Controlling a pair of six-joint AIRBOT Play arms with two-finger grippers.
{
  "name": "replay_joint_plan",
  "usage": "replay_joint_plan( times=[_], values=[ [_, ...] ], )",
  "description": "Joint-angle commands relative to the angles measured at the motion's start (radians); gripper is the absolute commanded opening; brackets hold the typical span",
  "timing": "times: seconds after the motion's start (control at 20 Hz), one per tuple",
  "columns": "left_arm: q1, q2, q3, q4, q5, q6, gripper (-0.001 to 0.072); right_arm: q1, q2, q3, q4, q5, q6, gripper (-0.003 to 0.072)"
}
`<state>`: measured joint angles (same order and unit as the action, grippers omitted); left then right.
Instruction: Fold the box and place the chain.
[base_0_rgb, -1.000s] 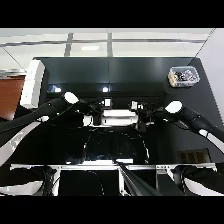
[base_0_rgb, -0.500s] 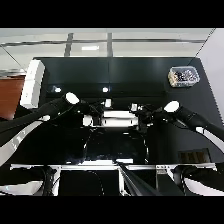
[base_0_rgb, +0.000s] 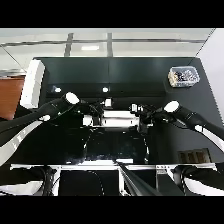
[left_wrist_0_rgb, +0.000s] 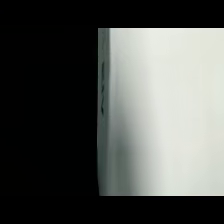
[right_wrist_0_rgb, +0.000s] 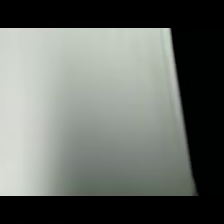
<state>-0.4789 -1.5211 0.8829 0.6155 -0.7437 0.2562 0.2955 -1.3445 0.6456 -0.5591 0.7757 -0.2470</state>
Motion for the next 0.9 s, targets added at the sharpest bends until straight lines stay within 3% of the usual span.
replay_joint_plan(
  times=[0.0, 0.85],
  values=[
    [-0.001, 0.0, 0.0, 0.002, 0.002, 0.0, 0.0027, 0.0, -0.003, 0.0, -0.003, -0.001, -0.001, 0.0704],
    [-0.001, -0.001, 0.0, 0.002, 0.002, 0.0, 0.0027, 0.014, -0.006, 0.0, -0.02, -0.021, 0.016, 0.0703]
  ],
)
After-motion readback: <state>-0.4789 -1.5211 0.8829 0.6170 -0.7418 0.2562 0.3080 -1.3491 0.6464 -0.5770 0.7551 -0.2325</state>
